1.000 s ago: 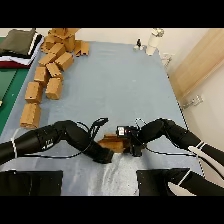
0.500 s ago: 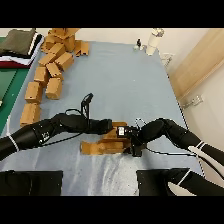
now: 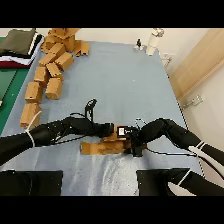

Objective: Fold the box.

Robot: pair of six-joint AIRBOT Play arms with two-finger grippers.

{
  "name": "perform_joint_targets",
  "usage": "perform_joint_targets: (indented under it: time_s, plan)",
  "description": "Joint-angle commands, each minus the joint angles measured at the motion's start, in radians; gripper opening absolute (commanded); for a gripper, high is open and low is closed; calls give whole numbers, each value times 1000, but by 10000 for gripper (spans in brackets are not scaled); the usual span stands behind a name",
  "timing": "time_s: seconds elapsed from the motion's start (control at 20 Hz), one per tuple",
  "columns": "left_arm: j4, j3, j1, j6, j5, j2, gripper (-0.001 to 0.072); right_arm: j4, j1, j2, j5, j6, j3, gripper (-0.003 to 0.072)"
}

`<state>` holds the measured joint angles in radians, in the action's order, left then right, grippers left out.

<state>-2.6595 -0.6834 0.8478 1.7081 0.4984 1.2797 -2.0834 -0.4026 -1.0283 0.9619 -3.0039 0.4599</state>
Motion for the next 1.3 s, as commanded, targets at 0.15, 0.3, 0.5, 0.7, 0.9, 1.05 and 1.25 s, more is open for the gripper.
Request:
perform_joint_targets:
  time_s: [0.15, 0.3, 0.5, 0.7, 0.9, 1.05, 1.25]
  plan:
    - [41, -2, -39, -4, -4, 38, 11, 2, -1, -1, 2, 0, -1, 501]
    - [72, -22, -87, 2, 25, 38, 11, 0, -1, -1, 2, 1, -1, 501]
    - [72, -27, -88, 1, 31, 54, 11, -2, -1, -1, 13, 0, -1, 501]
    - [87, -31, -117, 57, 36, 30, 11, 0, -1, -1, 13, 0, -1, 501]
    - [200, -27, -223, 73, 95, -157, 10, 0, -1, -1, 13, 0, -1, 501]
    - [303, -25, -247, 62, 148, -290, 11, 0, -1, -1, 13, 0, -1, 501]
    - [510, -25, -224, 8, 249, -435, 10, 0, -1, -1, 13, 0, -1, 501]
